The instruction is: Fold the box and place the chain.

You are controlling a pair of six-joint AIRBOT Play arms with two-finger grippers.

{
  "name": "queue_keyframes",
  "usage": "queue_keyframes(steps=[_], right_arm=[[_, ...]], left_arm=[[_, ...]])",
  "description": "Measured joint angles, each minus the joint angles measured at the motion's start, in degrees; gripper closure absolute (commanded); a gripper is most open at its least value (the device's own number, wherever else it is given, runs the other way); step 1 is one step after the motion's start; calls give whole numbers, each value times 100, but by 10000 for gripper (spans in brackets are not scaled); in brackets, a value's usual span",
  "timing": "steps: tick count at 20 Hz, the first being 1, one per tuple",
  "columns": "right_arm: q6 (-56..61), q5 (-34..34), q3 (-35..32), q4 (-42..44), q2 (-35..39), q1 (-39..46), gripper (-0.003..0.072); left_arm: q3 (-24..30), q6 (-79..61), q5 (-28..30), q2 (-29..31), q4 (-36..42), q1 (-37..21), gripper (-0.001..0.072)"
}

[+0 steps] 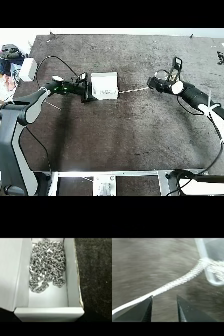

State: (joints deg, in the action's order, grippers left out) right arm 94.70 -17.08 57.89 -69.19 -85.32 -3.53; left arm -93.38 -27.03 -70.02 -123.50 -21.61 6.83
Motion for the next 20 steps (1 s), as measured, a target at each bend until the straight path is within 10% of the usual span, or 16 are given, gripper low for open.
queue_keyframes(steps=[10,12,20], right_arm=[[131,385,890,496,-1416,264,351],[133,413,1088,579,-1593,275,676],[81,269,1329,634,-1263,-96,675]], left_arm=[[0,0,-2,0,0,0,492],[0,0,-2,0,0,0,492],[0,-2,-2,0,2,0,492]])
